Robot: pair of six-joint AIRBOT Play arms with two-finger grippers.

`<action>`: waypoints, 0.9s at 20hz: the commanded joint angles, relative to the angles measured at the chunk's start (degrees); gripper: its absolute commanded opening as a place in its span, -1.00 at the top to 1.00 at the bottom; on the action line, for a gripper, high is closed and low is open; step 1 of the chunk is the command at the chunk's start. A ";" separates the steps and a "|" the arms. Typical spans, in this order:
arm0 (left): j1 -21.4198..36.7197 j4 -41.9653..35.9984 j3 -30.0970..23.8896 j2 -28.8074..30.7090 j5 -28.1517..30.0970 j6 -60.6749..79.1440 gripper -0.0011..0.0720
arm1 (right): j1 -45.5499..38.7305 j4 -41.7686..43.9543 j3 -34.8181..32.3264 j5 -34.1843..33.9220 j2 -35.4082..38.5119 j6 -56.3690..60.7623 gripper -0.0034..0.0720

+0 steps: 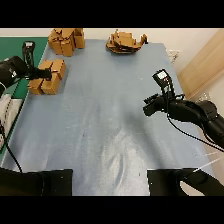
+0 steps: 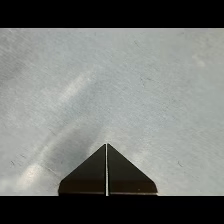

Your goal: Fold the box.

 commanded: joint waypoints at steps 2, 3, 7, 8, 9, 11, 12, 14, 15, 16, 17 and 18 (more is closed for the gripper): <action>-0.13 -8.15 5.57 3.13 -14.62 3.85 -0.93 | -0.02 6.45 0.04 0.04 -0.28 2.34 0.90; -0.46 -14.40 5.73 4.07 -18.32 7.72 -0.93 | -0.02 9.18 0.17 0.07 -1.03 4.24 0.90; -7.87 -34.05 5.57 7.17 -31.12 24.44 -0.92 | 0.20 22.32 2.91 -2.27 -8.44 -0.76 0.90; -10.78 -30.73 5.51 8.26 -32.79 24.09 -0.91 | 0.42 24.20 4.48 -3.98 -10.47 -3.19 0.90; -13.29 -25.99 5.27 9.20 -34.05 21.66 -0.89 | 0.48 25.64 6.43 -6.03 -12.28 -5.03 0.90; -16.98 -18.51 3.80 11.54 -36.48 17.27 -0.90 | 0.74 26.49 9.55 -8.57 -14.14 -5.92 0.90; -17.57 -18.23 1.99 13.46 -36.50 16.15 -0.89 | 0.94 26.53 10.25 -8.57 -14.12 -5.86 0.90; -17.62 -21.07 -2.25 17.79 -33.29 15.96 -0.89 | 1.11 26.56 11.02 -8.61 -14.05 -5.70 0.90; -17.64 -23.15 -4.52 20.04 -31.28 16.41 -0.90 | 1.11 26.56 11.04 -8.85 -14.03 -5.25 0.90; -17.64 -24.74 -6.43 22.05 -29.83 17.16 -0.89 | 1.11 26.51 11.04 -9.49 -14.03 -5.20 0.90; -17.66 -25.55 -8.11 24.00 -28.81 17.33 -0.90 | 1.07 26.08 11.04 -10.21 -14.03 -5.20 0.90; -17.66 -25.73 -9.14 25.35 -28.63 17.33 -0.90 | 1.07 25.27 11.04 -10.32 -14.03 -5.22 0.90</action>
